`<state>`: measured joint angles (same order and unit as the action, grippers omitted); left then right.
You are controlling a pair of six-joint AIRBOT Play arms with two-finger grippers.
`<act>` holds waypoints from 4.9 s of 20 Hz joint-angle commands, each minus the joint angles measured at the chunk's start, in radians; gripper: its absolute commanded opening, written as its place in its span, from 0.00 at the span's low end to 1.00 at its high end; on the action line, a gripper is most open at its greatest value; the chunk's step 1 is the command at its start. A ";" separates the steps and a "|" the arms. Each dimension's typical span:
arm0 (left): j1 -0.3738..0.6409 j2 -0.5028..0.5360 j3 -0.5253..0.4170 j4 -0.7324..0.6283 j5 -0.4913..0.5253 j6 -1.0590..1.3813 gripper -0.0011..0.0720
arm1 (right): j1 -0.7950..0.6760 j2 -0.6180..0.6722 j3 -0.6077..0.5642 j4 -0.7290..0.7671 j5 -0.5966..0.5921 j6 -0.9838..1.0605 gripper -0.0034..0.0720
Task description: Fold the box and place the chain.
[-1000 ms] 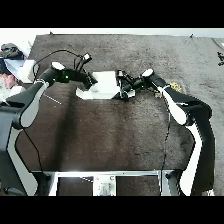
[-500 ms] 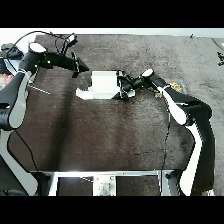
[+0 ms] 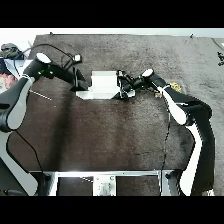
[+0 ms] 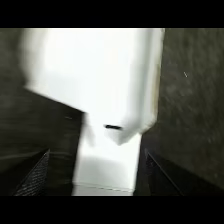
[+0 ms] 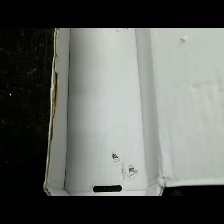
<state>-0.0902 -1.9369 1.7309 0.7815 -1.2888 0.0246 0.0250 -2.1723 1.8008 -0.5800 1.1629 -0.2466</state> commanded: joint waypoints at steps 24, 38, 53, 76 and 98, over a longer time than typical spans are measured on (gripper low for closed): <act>-0.114 -0.047 -0.055 0.153 0.166 0.051 0.56 | 0.001 0.000 0.000 0.001 0.001 0.000 0.49; -0.114 -0.048 -0.055 -0.021 0.146 0.056 0.29 | 0.001 0.000 0.000 0.001 0.001 0.000 0.49; -0.114 -0.080 -0.055 -0.079 0.122 0.055 0.67 | 0.001 0.000 0.000 0.000 0.001 0.000 0.49; -0.029 0.004 -0.051 -0.018 0.017 -0.028 0.02 | 0.001 0.000 0.000 0.001 0.001 0.000 0.49; 0.193 0.259 -0.435 -0.058 0.200 -0.878 0.03 | 0.001 0.000 0.000 0.001 0.001 0.000 0.49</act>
<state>0.1059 -1.6478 1.3190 0.7349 -1.1164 -0.7944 0.0250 -2.1723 1.8008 -0.5793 1.1633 -0.2466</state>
